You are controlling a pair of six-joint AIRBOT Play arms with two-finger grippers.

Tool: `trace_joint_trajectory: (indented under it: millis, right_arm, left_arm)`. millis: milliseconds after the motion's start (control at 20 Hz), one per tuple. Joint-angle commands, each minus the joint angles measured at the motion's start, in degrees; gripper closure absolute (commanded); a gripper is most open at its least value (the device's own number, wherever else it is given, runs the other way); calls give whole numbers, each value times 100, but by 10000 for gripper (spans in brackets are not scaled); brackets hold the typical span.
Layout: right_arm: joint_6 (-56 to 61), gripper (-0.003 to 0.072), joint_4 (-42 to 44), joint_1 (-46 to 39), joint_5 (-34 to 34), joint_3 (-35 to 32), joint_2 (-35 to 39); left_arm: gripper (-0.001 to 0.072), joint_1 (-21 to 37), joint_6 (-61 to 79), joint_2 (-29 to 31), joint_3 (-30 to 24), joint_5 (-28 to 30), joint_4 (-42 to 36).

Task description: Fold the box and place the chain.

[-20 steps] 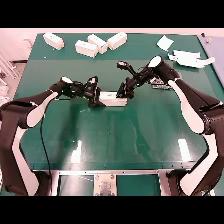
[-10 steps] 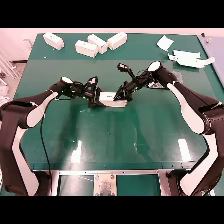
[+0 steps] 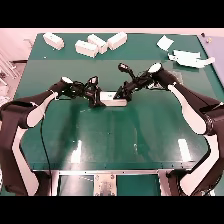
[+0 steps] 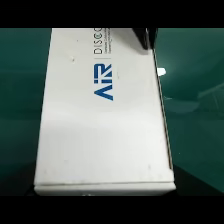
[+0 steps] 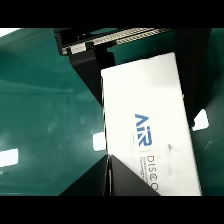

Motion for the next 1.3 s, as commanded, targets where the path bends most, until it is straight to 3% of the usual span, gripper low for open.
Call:
trace_joint_trajectory:
  millis: [0,250,450,600,750,1250]
  right_arm:
    - [-20,676,186,-2,-7,-11,254]
    - [160,677,227,-2,-258,-184,612]
    - [22,678,402,0,-1676,-1274,994]
    - [-780,679,1270,7,-2435,-2033,1255]
    - [-1246,679,1816,7,-2514,-2411,1281]
    - [-1045,679,1832,11,-2518,-3093,1250]
  left_arm:
    - [241,7,20,4,4,-26,24]
    - [241,7,20,4,4,-26,24]
    - [241,7,20,4,4,-26,24]
    - [241,7,20,4,4,-26,24]
    - [241,7,20,4,4,-26,24]
    - [241,7,20,4,4,-26,24]
